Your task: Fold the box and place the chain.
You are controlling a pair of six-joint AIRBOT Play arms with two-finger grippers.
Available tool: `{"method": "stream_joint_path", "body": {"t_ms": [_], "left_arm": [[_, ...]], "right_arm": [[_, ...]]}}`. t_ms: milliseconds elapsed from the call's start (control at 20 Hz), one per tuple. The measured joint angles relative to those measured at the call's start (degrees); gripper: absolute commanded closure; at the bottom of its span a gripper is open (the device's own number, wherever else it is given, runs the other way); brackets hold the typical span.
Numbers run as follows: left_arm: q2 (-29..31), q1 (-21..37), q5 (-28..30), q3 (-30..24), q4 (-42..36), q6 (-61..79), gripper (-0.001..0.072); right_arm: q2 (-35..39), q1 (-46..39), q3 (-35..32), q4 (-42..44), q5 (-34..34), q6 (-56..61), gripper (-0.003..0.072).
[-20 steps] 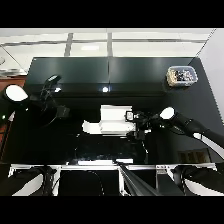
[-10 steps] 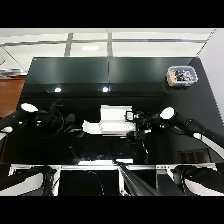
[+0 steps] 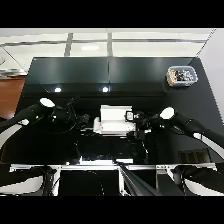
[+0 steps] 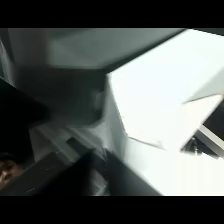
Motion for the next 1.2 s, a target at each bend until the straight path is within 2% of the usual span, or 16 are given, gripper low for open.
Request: {"method": "stream_joint_path", "body": {"t_ms": [50,400,450,500,550,800,1200], "left_arm": [[-0.11,-0.15,-0.2,0.61,-0.35,0.48,0.0089],[-0.28,-0.79,-2.75,3.41,-2.01,1.55,0.0091],[-0.28,-0.85,-3.28,3.69,-2.12,1.49,0.0114],[-0.28,-0.96,-3.63,3.91,-2.21,1.25,0.0232],[-0.28,-1.22,-4.09,4.09,-2.25,0.76,0.0306],[-0.28,-3.76,-3.91,5.66,-0.94,-3.32,0.0306],[-0.31,-12.13,-0.5,12.98,11.67,-18.6,0.0306]], "right_arm": [[0.0,0.0,0.0,0.0,0.0,0.0,0.068],[0.0,0.0,0.0,0.0,0.0,0.04,0.068],[0.0,0.0,0.0,0.0,0.0,0.04,0.068],[0.0,0.0,0.0,0.0,0.0,0.04,0.068],[0.0,0.0,0.0,0.0,0.0,0.04,0.068],[0.0,0.0,0.0,0.02,0.0,0.04,0.068],[0.0,0.0,0.0,0.02,-0.02,0.07,0.068]]}}
